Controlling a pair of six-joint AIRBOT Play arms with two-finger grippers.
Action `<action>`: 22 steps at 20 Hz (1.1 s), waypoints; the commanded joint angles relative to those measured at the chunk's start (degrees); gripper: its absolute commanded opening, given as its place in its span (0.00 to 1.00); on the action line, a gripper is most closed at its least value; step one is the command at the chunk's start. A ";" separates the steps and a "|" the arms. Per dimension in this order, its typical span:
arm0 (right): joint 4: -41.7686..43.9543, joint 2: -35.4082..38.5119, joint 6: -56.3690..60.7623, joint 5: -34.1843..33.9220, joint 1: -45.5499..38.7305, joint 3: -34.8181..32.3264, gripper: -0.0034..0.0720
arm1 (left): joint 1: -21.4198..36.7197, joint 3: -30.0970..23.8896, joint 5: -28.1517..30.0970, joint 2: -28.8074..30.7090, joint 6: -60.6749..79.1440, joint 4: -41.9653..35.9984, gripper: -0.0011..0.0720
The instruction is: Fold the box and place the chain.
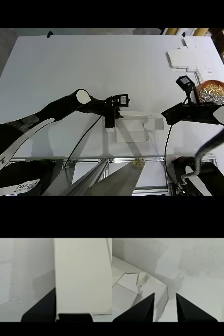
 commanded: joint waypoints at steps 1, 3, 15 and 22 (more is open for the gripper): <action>-0.46 0.00 0.04 -1.01 0.07 0.02 0.44 | -0.07 0.02 -0.07 -2.62 4.70 -3.65 0.02; -0.48 -0.02 0.04 -1.16 0.07 0.02 0.44 | -0.07 0.02 -0.02 -3.10 10.47 -8.87 0.02; -0.90 -0.02 0.04 -1.75 0.07 0.00 0.44 | -0.07 0.02 1.92 -5.35 16.50 -8.35 0.02; -0.90 -0.02 0.04 -1.77 0.07 0.00 0.44 | -0.04 0.02 0.59 -5.35 16.55 -6.40 0.02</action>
